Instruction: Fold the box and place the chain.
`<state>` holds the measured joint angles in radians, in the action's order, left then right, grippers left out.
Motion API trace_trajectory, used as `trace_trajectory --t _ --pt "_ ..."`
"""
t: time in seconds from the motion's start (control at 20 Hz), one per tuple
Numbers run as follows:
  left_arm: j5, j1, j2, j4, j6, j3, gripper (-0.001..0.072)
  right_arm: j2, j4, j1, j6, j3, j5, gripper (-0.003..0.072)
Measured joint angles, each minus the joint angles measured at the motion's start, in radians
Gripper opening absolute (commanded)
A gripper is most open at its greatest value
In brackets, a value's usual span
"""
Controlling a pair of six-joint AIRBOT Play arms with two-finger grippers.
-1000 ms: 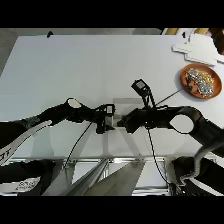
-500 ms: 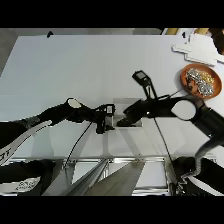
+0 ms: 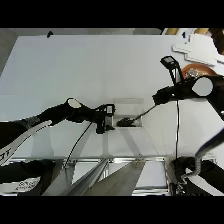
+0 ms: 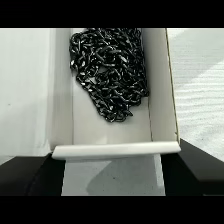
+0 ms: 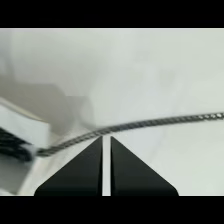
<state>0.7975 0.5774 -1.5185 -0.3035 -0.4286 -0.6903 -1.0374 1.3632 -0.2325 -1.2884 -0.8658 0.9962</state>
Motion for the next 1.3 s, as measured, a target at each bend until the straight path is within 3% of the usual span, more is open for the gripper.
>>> trace_trajectory --t 0.15,0.2,0.3,0.4,0.7,0.8,1.0,1.1,1.2,1.25,1.3 --pt "0.0 0.0 0.0 0.0 0.0 0.0 0.0151 -0.016 0.013 0.015 0.354 0.052 -0.056 0.0053" --pt "0.0 0.0 0.0 0.0 0.0 0.0 0.0151 -0.019 0.0 0.018 0.492 0.069 -0.057 0.0129" --pt "0.0 0.0 0.0 0.0 0.0 0.0 0.0151 -0.023 -0.051 0.021 0.751 0.107 -0.042 0.0412" --pt "0.0 0.0 0.0 0.0 0.0 0.0 0.0151 -0.024 -0.108 0.023 0.93 0.148 -0.044 0.0414" --pt "0.0 0.0 0.0 0.0 0.0 0.0 0.0151 -0.027 -0.283 0.023 1.272 0.257 -0.09 0.04" --pt "0.0 0.0 0.0 0.0 0.0 0.0 0.0151 -0.038 -0.356 0.023 1.357 0.28 -0.113 0.0337" --pt "0.0 0.0 0.0 0.0 0.0 0.0 0.0151 -0.066 -0.437 0.023 1.442 0.3 -0.14 0.0294" --pt "0.0 0.0 0.0 0.0 0.0 0.0 0.0151 -0.072 -0.453 0.023 1.458 0.304 -0.159 0.0186" --pt "0.0 0.0 0.0 0.0 0.0 0.0 0.0151 -0.075 -0.464 0.023 1.468 0.307 -0.18 0.0125" --pt "0.0 0.0 0.0 0.0 0.0 0.0 0.0151 -0.076 -0.467 0.023 1.469 0.307 -0.185 0.002" --pt "0.0 0.0 0.0 0.0 0.0 0.0 0.0151 -0.077 -0.471 0.023 1.467 0.309 -0.186 0.0018"
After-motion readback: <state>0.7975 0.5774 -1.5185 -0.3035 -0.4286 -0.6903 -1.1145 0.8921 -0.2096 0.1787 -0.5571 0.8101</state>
